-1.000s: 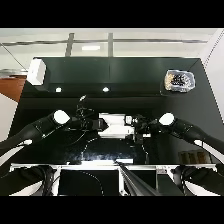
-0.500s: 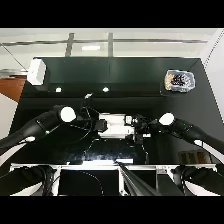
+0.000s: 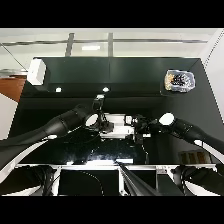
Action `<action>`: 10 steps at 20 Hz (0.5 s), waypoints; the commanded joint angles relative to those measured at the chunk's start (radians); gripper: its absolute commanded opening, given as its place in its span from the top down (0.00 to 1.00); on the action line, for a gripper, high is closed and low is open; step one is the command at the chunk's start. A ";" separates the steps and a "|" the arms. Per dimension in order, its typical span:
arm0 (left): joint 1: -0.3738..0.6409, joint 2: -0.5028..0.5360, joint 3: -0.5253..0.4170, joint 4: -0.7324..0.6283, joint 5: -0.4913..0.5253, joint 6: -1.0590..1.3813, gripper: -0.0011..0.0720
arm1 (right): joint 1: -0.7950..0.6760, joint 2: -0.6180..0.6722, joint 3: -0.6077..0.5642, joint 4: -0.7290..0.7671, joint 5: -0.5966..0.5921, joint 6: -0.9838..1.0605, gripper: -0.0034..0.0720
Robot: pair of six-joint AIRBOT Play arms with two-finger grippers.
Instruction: Fold the box and place the chain.
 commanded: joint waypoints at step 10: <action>-0.013 -0.057 0.043 0.037 -0.091 -0.174 0.68 | 0.000 0.000 0.000 0.001 0.000 0.000 0.40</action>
